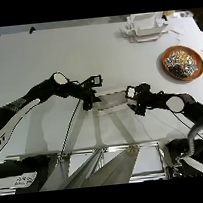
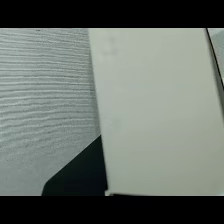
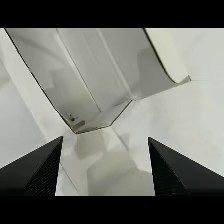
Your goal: Fold the box and place the chain.
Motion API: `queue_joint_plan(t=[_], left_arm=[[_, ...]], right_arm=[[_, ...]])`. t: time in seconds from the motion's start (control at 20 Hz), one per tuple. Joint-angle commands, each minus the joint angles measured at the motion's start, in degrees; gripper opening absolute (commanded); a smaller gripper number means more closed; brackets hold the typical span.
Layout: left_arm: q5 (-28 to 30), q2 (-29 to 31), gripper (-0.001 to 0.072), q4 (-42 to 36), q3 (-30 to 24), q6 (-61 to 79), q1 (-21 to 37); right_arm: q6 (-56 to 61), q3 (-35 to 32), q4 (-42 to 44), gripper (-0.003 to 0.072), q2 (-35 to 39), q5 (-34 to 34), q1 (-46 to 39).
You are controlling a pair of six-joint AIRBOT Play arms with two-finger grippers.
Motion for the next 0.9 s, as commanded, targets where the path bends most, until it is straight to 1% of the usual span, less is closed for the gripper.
queue_joint_plan(t=[0.0, 0.1, 0.25, 0.4, 0.45, 0.6, 0.7, 0.85], left_arm=[[0.02, 0.00, 0.0008, 0.00, -0.02, 0.04, -0.02], [0.02, 0.00, 0.0008, 0.00, -0.02, 0.04, -0.02], [0.02, 0.00, 0.0008, 0.00, -0.02, 0.04, -0.02], [0.02, 0.00, 0.0008, 0.00, -0.02, 0.04, -0.02], [0.02, 0.00, 0.0008, 0.00, -0.02, 0.04, -0.02], [0.04, 0.00, 0.0008, 0.00, -0.02, 0.04, -0.02], [0.02, 0.00, 0.0008, 0.00, -0.02, 0.04, -0.02], [0.02, 0.00, 0.0008, 0.00, -0.02, 0.04, -0.02]], right_arm=[[-21.03, 0.11, 19.80, 0.0591, -1.38, 4.92, -4.94], [-24.87, 0.11, 23.04, 0.0596, -3.63, 5.60, -5.88], [-25.94, 0.13, 23.23, 0.0597, -7.82, 7.15, -7.37], [-32.72, 0.66, 25.05, 0.0602, -10.86, 8.20, -9.38], [-35.04, 1.03, 26.47, 0.0636, -11.76, 8.41, -9.97], [-38.73, 3.98, 28.46, 0.0665, -15.39, 10.01, -11.23], [-40.04, 6.36, 29.51, 0.0668, -18.12, 11.37, -11.30], [-41.57, 8.92, 31.61, 0.0686, -21.68, 14.97, -11.30]])
